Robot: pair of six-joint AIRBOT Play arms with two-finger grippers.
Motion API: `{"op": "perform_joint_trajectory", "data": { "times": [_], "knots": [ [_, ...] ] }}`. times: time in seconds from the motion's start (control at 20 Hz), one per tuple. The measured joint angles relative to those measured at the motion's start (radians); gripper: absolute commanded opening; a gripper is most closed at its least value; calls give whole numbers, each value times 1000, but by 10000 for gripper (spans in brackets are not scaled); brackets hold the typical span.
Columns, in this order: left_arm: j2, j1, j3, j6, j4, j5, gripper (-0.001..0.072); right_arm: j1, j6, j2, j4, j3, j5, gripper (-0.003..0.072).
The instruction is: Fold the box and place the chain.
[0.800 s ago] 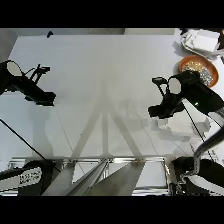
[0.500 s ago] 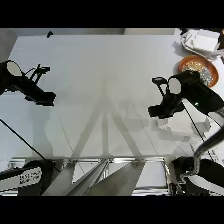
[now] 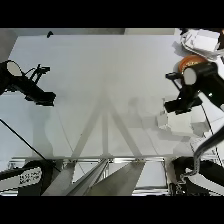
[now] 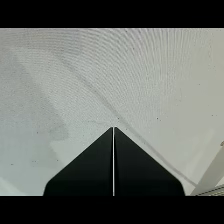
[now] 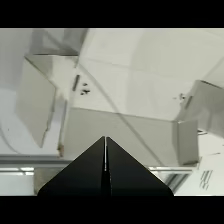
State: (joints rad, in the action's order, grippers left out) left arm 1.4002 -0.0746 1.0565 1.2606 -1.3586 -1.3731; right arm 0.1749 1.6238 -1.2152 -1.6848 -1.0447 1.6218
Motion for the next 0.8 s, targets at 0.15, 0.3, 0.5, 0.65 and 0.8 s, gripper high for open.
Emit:
{"op": "perform_joint_trajectory", "data": {
  "times": [0.15,0.3,0.5,0.65,0.8],
  "knots": [
    [0,0,0,0,0,0,12,-152,-49,1,-25,-23,13,423],
    [0,0,0,0,0,0,12,-275,-102,1,-33,-32,-5,543],
    [0,0,0,0,0,0,12,-372,-155,1,-72,-36,-29,543],
    [0,0,0,0,0,0,12,-415,-172,1,-130,-37,-32,546],
    [0,0,0,0,0,0,12,-475,-181,1,-156,-37,-5,548]
  ]
}}
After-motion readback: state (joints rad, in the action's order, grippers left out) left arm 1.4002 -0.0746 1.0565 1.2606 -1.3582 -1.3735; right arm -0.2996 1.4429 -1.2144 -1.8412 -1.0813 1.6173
